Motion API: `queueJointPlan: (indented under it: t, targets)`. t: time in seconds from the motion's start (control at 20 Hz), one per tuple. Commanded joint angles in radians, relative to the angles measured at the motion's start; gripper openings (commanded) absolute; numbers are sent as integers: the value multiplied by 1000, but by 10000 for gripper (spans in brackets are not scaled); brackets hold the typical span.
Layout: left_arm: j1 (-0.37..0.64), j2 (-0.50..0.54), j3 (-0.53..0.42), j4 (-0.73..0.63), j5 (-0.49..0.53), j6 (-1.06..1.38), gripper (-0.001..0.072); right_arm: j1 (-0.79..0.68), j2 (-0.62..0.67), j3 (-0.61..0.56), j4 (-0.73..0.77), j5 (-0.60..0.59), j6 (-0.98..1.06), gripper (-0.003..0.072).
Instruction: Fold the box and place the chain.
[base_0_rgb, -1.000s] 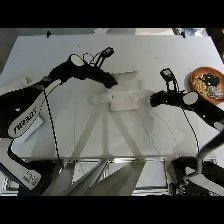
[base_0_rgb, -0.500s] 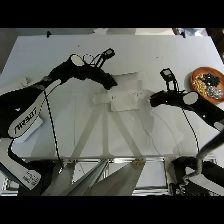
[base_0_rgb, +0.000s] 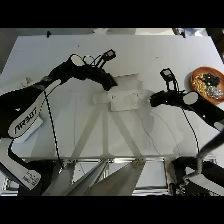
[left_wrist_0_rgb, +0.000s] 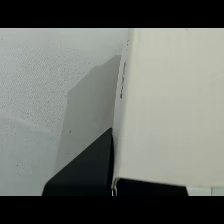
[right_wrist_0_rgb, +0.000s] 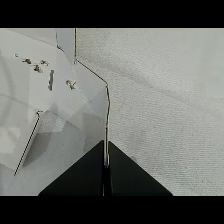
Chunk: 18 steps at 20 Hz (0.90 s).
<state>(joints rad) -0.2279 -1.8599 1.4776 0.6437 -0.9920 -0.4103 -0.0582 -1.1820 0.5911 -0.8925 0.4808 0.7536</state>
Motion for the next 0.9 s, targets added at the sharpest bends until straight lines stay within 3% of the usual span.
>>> queueJointPlan:
  t: [0.0,0.15,0.2,0.4,0.55,0.85]
  targets:
    - [0,0,1,0,-1,7,14,0,0,0,2,-17,0,11]
    - [0,0,1,0,-1,7,14,0,0,0,2,14,12,14]
    - [0,0,1,0,-1,7,14,0,0,0,2,27,12,48]
    - [2,10,1,0,-3,34,13,0,11,2,3,46,12,690]
    - [19,53,1,0,-63,145,11,0,69,2,-3,88,12,692]
    - [68,141,1,20,-379,360,7,0,284,2,-92,106,12,692]
